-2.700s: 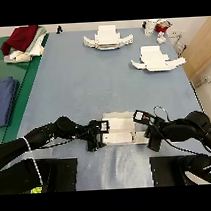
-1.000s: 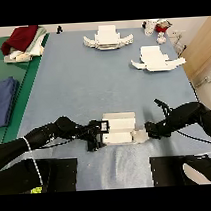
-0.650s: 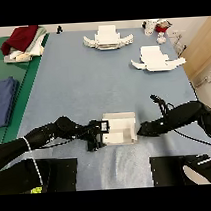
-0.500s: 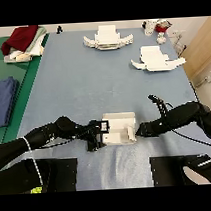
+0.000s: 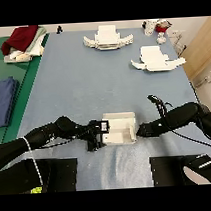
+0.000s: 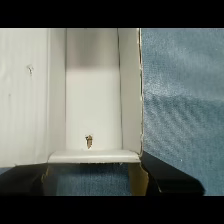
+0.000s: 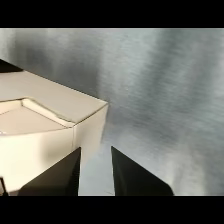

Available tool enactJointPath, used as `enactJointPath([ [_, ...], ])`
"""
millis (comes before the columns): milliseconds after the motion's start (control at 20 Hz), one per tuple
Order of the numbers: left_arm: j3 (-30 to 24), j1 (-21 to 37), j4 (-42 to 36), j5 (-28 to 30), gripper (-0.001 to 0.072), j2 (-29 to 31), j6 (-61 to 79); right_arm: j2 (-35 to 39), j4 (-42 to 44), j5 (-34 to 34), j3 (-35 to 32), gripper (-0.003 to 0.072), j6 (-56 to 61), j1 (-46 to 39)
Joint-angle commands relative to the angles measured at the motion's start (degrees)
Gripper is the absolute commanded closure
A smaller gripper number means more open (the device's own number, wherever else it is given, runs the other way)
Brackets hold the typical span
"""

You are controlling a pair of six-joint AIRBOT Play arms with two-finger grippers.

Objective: Fold the box.

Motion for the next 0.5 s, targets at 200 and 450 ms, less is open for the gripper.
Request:
enactJointPath([
  [200,0.0,0.0,0.0,0.0,0.0182,0.0,0.0,0.1,-3.5,-7.2,6.3,0.0389,2.8,0.1],
  [450,0.0,0.0,0.0,0.0,0.0182,0.0,0.0,-1.0,-0.3,-6.9,7.2,0.0261,2.8,1.9],
])
